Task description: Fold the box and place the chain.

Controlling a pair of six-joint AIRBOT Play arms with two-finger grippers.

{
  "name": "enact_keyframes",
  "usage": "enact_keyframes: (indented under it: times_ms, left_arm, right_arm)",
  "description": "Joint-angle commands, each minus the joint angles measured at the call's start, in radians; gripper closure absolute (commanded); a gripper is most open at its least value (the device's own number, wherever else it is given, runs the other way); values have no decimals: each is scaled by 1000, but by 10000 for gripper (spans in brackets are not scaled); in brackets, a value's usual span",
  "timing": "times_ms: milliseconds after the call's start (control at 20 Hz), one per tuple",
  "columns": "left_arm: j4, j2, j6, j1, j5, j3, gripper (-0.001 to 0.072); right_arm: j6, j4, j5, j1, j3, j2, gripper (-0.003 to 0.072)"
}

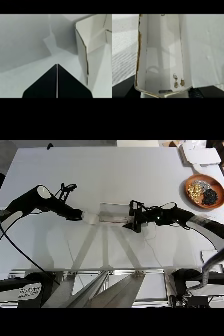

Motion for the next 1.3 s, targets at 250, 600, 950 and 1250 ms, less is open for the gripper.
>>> enact_keyframes:
  times_ms: [250, 600, 950, 1250]
  left_arm:
    - [-160, -45, 37, -26, -19, -1, 706]
    - [-227, -39, 115, -26, -87, -1, 705]
    - [-147, -10, 117, 8, -27, -1, 703]
    - [-167, -63, 101, 23, 38, -3, 703]
  right_arm:
    - [0, 1, 0, 0, 0, 0, 171]
    - [0, 1, 0, 0, 0, 0, 171]
    - [0, 0, 0, 0, 0, 0, 171]
    - [0, 0, 1, 0, 0, 0, 171]
